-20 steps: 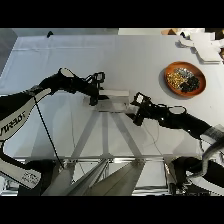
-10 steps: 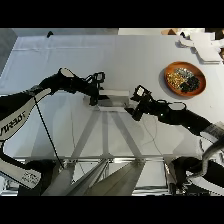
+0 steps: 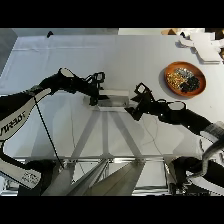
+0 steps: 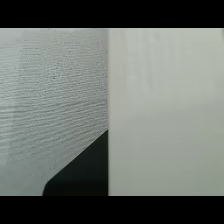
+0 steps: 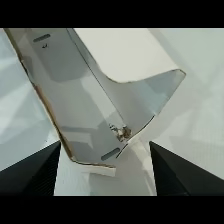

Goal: Fold the box and place the chain.

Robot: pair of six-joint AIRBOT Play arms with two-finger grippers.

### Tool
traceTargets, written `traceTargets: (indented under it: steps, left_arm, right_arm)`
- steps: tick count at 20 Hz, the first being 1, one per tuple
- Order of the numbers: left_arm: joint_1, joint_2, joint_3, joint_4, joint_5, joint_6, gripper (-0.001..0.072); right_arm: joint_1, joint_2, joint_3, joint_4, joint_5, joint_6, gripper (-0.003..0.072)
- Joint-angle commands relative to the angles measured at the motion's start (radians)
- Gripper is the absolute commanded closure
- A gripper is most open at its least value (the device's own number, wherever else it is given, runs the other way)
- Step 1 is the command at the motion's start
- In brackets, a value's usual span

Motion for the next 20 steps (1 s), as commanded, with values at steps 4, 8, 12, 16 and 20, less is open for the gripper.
traceTargets:
  steps: [4, 8, 12, 16, 20]
  left_arm:
    - [0.001, 0.000, 0.000, 0.000, 0.000, 0.000, 0.0698]
    - [0.001, 0.000, 0.000, 0.000, 0.000, 0.000, 0.0698]
    - [0.001, 0.000, 0.000, 0.000, 0.000, 0.000, 0.0698]
    - [0.001, 0.000, 0.000, 0.000, 0.000, 0.000, 0.0698]
    - [0.001, 0.000, 0.000, 0.000, 0.000, 0.000, 0.0698]
  right_arm:
    - [-0.084, -0.095, 0.007, -0.058, 0.271, -0.062, 0.0058]
    - [-0.120, -0.095, 0.009, -0.057, 0.277, -0.127, 0.0058]
    - [-0.172, -0.096, 0.027, -0.054, 0.298, -0.177, 0.0058]
    - [-0.174, -0.098, 0.039, 0.012, 0.322, -0.293, 0.0058]
    - [-0.174, -0.148, 0.070, 0.036, 0.327, -0.332, 0.0058]
